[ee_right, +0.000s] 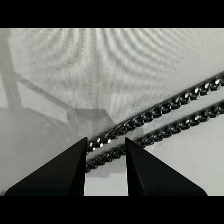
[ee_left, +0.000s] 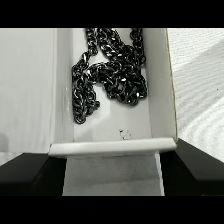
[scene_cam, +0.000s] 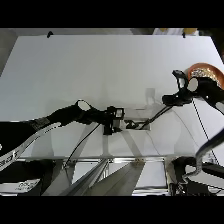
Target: Fold the box and place the chain.
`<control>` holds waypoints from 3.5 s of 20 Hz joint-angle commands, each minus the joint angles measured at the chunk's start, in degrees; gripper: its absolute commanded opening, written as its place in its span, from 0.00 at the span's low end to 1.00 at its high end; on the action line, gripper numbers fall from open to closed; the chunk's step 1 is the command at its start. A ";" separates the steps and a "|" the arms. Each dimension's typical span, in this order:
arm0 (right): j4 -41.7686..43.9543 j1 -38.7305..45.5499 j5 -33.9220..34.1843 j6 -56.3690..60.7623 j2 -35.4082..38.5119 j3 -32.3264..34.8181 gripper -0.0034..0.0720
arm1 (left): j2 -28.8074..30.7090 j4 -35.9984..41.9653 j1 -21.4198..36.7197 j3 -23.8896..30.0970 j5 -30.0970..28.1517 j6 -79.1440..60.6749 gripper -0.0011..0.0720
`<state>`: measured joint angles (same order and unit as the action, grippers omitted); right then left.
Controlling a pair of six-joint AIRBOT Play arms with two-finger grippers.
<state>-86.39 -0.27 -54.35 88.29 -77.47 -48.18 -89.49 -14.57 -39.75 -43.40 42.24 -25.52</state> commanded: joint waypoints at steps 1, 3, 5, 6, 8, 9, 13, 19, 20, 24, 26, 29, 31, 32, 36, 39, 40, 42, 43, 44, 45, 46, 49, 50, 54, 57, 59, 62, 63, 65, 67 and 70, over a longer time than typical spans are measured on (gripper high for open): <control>0.00 0.02 0.63 0.42 -1.73 0.11 0.40 | 0.04 0.00 0.02 -0.04 0.00 0.00 0.44; 0.00 0.02 0.70 0.42 -1.81 0.24 0.38 | 0.04 -0.02 0.02 -0.07 0.00 0.00 0.44; 0.00 0.02 0.70 0.44 -1.81 0.61 0.35 | 0.04 -0.02 0.02 -0.07 0.00 0.00 0.44; 0.00 0.02 0.68 0.46 -1.81 0.96 0.33 | 0.04 -0.02 0.02 -0.07 0.00 0.00 0.44; 0.02 0.02 0.87 0.44 -1.81 1.60 0.18 | 0.04 -0.02 0.02 -0.07 0.00 0.00 0.44; 0.04 -0.02 0.87 0.39 -1.68 1.60 0.07 | 0.04 -0.02 0.02 -0.07 0.02 0.00 0.44; 0.04 -0.02 1.16 0.13 3.26 1.60 0.07 | 0.04 -0.02 0.02 -0.07 -0.02 0.00 0.44; 2.67 -2.64 -6.56 -0.74 21.73 1.60 0.07 | 0.04 0.00 0.00 -0.07 0.02 0.00 0.44; 2.69 -4.24 -8.72 -0.74 24.85 1.60 0.07 | 0.04 -0.02 0.02 -0.07 0.00 0.00 0.44; 4.85 -12.81 -16.70 -0.66 36.26 1.60 0.07 | 0.04 -0.02 0.02 -0.07 -0.02 0.00 0.44; 9.27 -16.52 -17.73 -0.09 40.70 1.60 0.07 | 0.04 -0.02 0.02 -0.07 0.00 0.00 0.44; 16.48 -20.59 -18.43 0.00 45.13 1.60 0.07 | 0.04 -0.02 0.02 -0.07 -0.02 0.00 0.44; 20.24 -22.10 -17.70 -0.07 46.05 1.60 0.07 | 0.04 0.00 0.00 -0.07 0.02 0.00 0.44; 21.75 -22.71 -17.03 -0.31 46.05 1.60 0.07 | 0.04 -0.02 0.02 -0.07 0.00 0.00 0.44; 24.96 -25.55 -9.94 -0.24 46.01 1.75 0.07 | 0.04 -0.02 0.02 -0.04 0.00 0.00 0.44; 25.55 -28.13 -6.32 -0.22 44.92 1.77 0.07 | 0.04 -0.02 0.02 -0.07 0.00 0.00 0.44; 25.40 -28.98 -5.92 -0.24 43.87 1.79 0.07 | 0.04 -0.02 0.02 -0.07 0.00 0.00 0.44; 24.22 -30.45 -5.79 -0.26 41.00 2.43 0.07 | 0.04 -0.02 0.02 -0.07 0.00 0.00 0.44; 23.15 -31.04 -5.53 -0.26 39.43 3.15 0.07 | 0.04 0.00 0.02 -0.07 0.00 0.00 0.44; 22.23 -31.54 -5.35 -0.26 37.62 4.09 0.07 | 0.04 -0.02 0.02 -0.07 0.00 0.00 0.44; 21.64 -32.00 -5.35 -0.28 35.71 4.96 0.08 | 0.04 -0.02 0.02 -0.07 0.00 0.00 0.44; 21.14 -32.33 -5.25 -0.39 34.03 5.57 0.12 | 0.04 -0.02 0.02 -0.07 -0.02 0.00 0.44; 18.36 -32.68 -3.63 -0.48 30.42 5.66 0.24 | 0.04 0.00 0.02 -0.07 0.00 0.00 0.44; 17.79 -32.52 -3.02 -0.52 30.38 5.53 0.27 | 0.04 -0.02 0.00 -0.07 0.00 0.00 0.44; 16.06 -27.39 -5.97 -4.79 30.38 -0.26 0.31 | 0.04 0.00 0.02 -0.04 0.00 0.00 0.44; 9.53 -18.10 -5.99 -4.79 30.38 -3.74 0.26 | 0.04 -0.02 0.02 -0.04 0.00 0.00 0.44; 4.13 -11.32 -6.60 -4.74 28.74 -3.63 0.26 | 0.04 0.00 0.02 -0.07 0.00 0.00 0.44; 2.64 -4.11 -5.79 -4.11 22.75 -2.27 0.26 | 0.04 -0.02 0.02 -0.07 -0.02 0.00 0.44; 2.54 -2.93 -5.07 -4.13 20.20 -1.55 0.26 | 0.04 -0.02 0.02 -0.04 0.00 0.00 0.44; 1.92 -1.90 -3.37 -4.15 15.23 -0.55 0.32 | 0.04 -0.02 0.02 -0.07 0.02 0.00 0.44; 1.14 -1.86 -2.40 -4.15 10.69 -0.37 0.40 | 0.04 -0.02 0.02 -0.07 -0.02 0.00 0.44; 0.20 -1.86 -1.51 -4.11 4.79 -0.37 0.40 | 0.04 -0.02 0.02 -0.07 0.00 0.00 0.44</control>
<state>-84.58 -2.87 -57.08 84.07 -67.02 -48.77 -89.49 -14.57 -39.75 -43.42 42.24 -25.52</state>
